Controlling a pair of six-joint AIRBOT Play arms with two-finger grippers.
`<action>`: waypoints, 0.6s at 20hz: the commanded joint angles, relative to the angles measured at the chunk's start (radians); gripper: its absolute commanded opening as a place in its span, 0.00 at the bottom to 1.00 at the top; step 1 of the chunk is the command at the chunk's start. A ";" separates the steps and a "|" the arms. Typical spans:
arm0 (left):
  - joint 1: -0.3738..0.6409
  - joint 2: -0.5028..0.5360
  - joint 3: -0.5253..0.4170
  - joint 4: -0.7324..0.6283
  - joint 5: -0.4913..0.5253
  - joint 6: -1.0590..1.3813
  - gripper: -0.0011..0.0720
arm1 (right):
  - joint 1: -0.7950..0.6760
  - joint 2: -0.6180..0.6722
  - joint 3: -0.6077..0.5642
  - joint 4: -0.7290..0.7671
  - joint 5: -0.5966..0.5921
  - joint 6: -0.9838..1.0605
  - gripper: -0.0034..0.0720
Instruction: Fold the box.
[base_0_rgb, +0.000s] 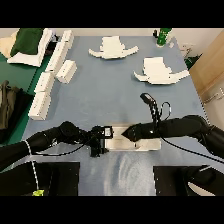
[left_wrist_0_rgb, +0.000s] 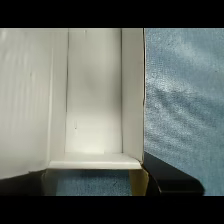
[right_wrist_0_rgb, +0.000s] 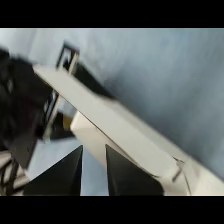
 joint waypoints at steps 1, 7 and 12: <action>0.001 -0.001 0.000 0.000 0.000 0.000 0.65 | 0.011 -0.111 0.075 -0.014 0.170 0.029 0.32; 0.001 -0.001 0.000 0.000 0.000 0.000 0.65 | 0.011 -0.334 0.116 -0.039 0.162 0.028 0.20; 0.001 -0.001 0.000 0.000 0.000 0.000 0.65 | 0.011 -0.410 0.116 -0.040 0.148 0.028 0.20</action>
